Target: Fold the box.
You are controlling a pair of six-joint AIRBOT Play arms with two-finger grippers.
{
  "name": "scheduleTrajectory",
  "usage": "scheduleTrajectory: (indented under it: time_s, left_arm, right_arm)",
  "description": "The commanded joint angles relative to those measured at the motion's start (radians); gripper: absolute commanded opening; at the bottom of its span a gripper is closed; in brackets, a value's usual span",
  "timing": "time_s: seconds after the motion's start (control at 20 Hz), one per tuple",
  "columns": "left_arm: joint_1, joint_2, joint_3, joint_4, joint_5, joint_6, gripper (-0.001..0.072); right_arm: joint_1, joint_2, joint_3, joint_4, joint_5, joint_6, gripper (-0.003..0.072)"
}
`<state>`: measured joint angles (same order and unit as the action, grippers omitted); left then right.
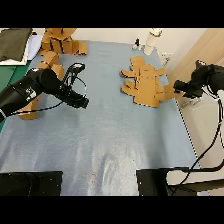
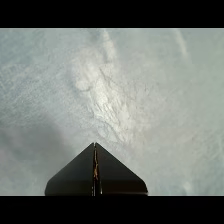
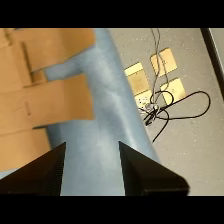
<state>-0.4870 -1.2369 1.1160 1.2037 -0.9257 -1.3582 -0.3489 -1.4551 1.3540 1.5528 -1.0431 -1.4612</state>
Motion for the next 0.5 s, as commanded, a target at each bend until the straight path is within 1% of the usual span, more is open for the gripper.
scheduleTrajectory:
  time_s: [0.0,0.15,0.3,0.35,0.4,0.45]
  left_arm:
    - [0.001,0.000,0.000,0.001,0.036,-0.001,0.0013]
    - [0.001,0.000,0.000,0.001,0.037,-0.001,0.0013]
    - [0.001,0.000,0.000,0.001,0.037,-0.001,0.0013]
    - [0.001,0.000,0.000,0.001,0.038,-0.001,0.0013]
    - [0.001,0.000,0.000,0.001,0.040,0.000,0.0013]
    - [0.001,0.000,0.000,0.001,0.043,0.000,0.0013]
  right_arm:
    - [-0.062,-0.065,0.019,0.079,0.044,-0.131,0.0526]
    - [-0.061,-0.136,0.038,0.257,0.052,-0.215,0.0525]
    - [-0.055,-0.200,0.072,0.324,0.054,-0.240,0.0521]
    - [-0.052,-0.219,0.083,0.345,0.052,-0.256,0.0503]
    - [-0.050,-0.235,0.092,0.367,0.047,-0.269,0.0463]
    - [-0.048,-0.247,0.099,0.388,0.034,-0.284,0.0346]
